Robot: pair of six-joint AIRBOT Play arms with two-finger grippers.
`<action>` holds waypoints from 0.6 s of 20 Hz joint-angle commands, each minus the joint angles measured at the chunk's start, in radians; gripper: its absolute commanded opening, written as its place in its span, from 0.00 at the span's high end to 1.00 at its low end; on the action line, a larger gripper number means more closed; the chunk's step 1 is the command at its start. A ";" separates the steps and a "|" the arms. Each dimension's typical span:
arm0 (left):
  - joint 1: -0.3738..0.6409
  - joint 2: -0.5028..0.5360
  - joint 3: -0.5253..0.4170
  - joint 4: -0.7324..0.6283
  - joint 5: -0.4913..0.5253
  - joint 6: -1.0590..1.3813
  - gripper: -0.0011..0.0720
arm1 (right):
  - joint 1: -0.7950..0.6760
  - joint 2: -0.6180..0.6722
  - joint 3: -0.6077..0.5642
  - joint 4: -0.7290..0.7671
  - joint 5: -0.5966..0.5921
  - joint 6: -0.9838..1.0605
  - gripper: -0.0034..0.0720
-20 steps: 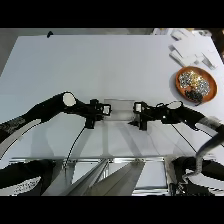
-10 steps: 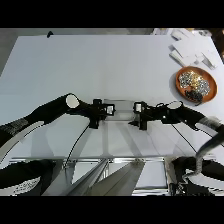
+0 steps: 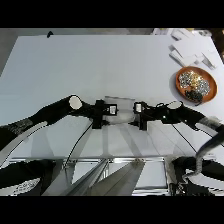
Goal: Fold the box and place the chain.
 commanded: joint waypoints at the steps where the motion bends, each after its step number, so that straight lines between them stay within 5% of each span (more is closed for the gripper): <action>1: 0.000 0.011 -0.001 0.005 -0.003 -0.082 0.35 | 0.000 0.001 0.000 0.002 -0.001 0.001 0.45; 4: 0.020 0.089 -0.001 0.093 -0.045 -0.319 0.83 | 0.000 0.001 0.000 0.002 -0.001 0.001 0.45; 5: 0.034 0.126 -0.001 0.136 -0.075 -0.405 0.91 | 0.000 0.001 0.000 0.002 -0.001 0.001 0.45; 7: 0.067 0.206 -0.001 0.224 -0.131 -0.602 0.98 | 0.000 0.001 0.000 0.002 -0.001 0.001 0.45; 12: 0.208 0.403 -0.001 0.480 -0.241 -1.280 0.98 | 0.000 0.001 0.000 0.002 -0.001 0.001 0.45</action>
